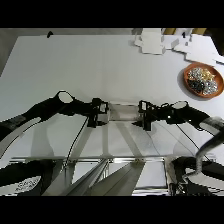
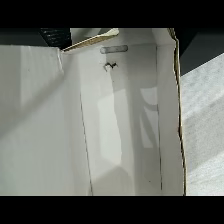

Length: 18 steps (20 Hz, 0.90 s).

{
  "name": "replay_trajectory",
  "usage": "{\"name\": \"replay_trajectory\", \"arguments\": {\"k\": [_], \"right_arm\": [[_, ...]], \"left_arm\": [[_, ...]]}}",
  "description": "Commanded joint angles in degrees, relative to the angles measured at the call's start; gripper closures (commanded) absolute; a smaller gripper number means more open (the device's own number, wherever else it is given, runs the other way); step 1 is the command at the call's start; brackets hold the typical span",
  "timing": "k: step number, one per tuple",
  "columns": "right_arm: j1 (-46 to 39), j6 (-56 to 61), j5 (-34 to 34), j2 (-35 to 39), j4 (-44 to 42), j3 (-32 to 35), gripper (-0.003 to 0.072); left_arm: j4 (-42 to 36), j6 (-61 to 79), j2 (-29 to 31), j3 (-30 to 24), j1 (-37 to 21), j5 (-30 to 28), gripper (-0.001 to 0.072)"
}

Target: Fold the box and place the chain.

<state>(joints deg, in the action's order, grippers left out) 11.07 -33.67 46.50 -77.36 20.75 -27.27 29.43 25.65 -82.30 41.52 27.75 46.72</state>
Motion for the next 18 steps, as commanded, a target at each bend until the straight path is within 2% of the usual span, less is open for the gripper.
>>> {"name": "replay_trajectory", "arguments": {"k": [1, 8, 12, 18], "right_arm": [[0.0, 0.0, 0.0, 0.0, 0.0, 0.0, 0.0391], [0.0, 0.0, 0.0, 0.0, 0.0, 0.0, 0.0391], [0.0, 0.0, 0.0, 0.0, 0.0, 0.0, 0.0391], [0.0, 0.0, 0.0, 0.0, 0.0, 0.0, 0.0391]], "left_arm": [[-4.5, 3.6, -1.8, -0.1, 0.3, -1.1, 0.0001], [-6.5, 3.9, -2.1, -0.1, 0.3, -1.0, 0.0000], [-7.4, 4.0, -4.4, -0.1, 0.3, -0.1, 0.0000], [-13.2, 9.3, -5.6, -0.1, 1.3, 0.0, 0.0001]]}}
